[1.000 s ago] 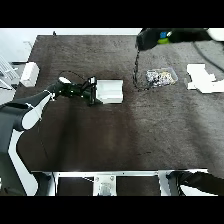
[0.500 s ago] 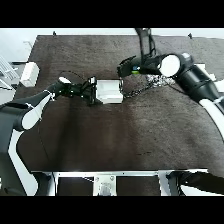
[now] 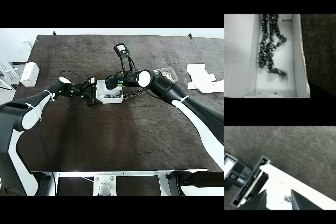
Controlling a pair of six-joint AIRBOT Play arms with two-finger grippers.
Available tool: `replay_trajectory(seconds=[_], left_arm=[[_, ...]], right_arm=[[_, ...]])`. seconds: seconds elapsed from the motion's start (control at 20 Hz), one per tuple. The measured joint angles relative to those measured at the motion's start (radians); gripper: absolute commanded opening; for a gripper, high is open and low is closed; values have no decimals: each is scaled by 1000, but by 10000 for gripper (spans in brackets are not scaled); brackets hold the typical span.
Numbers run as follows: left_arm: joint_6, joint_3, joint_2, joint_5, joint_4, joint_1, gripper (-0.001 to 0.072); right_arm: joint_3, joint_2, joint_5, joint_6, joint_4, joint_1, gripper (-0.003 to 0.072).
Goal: Fold the box and place the chain.
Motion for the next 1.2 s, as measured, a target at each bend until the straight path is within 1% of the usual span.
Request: replay_trajectory(seconds=[0.1, 0.25, 0.4, 0.55, 0.7, 0.75, 0.8, 0.85, 1.05, 1.2], left_arm=[[0, 0, 0, 0, 0, 0, 396], [0, 0, 0, 0, 0, 0, 396], [0, 0, 0, 0, 0, 0, 396], [0, 0, 0, 0, 0, 0, 396], [0, 0, 0, 0, 0, 0, 396], [0, 0, 0, 0, 0, 0, 396], [0, 0, 0, 0, 0, 0, 396], [0, 0, 0, 0, 0, 0, 396], [0, 0, 0, 0, 0, 0, 396], [0, 0, 0, 1, 0, 0, 396]], right_arm=[[0, 26, 22, -3, -8, -17, 356], [-1, 78, 100, -5, -45, -70, 357], [-21, 114, 177, 23, -73, -175, 356], [-91, 126, 209, 95, -75, -291, 357], [-175, 111, 195, 131, -24, -361, 359], [-195, 96, 180, 140, -4, -375, 375], [-209, 79, 165, 144, 17, -383, 431], [-220, 57, 154, 148, 39, -389, 450], [-238, -16, 119, 156, 108, -403, 448], [-241, -44, 87, 158, 158, -404, 447]])
